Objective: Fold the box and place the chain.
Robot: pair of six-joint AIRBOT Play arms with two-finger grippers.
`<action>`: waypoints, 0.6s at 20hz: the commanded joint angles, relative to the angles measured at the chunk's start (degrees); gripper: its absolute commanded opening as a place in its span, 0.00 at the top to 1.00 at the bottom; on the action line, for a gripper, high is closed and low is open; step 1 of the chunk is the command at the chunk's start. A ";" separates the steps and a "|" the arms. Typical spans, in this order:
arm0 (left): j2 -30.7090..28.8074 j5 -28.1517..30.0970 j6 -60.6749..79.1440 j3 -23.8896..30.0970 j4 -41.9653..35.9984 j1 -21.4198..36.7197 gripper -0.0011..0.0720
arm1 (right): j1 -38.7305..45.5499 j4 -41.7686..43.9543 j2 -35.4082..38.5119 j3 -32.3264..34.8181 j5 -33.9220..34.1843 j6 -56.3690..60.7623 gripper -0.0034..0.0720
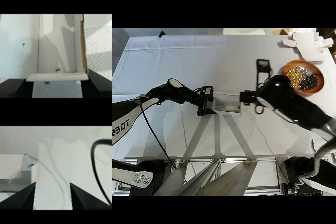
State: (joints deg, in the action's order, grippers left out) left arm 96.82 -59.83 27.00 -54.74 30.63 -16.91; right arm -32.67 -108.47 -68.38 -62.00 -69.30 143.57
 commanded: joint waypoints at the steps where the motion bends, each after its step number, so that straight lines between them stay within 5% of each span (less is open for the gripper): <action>1: 0.02 0.02 0.00 0.02 -0.04 0.02 0.55 | 2.75 -10.01 5.57 -0.04 -6.97 -2.10 0.33; 6: 0.02 0.04 0.00 0.02 -0.07 0.02 0.55 | 15.26 -22.29 8.55 -0.02 -3.65 -8.61 0.33; 12: 0.02 0.04 0.00 0.02 -0.07 0.02 0.55 | 36.33 -13.20 5.75 -0.02 19.76 -15.39 0.31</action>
State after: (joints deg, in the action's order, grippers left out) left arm 96.79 -59.81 27.00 -54.74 30.55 -16.91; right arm -5.34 -126.15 -61.23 -62.00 -60.27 132.31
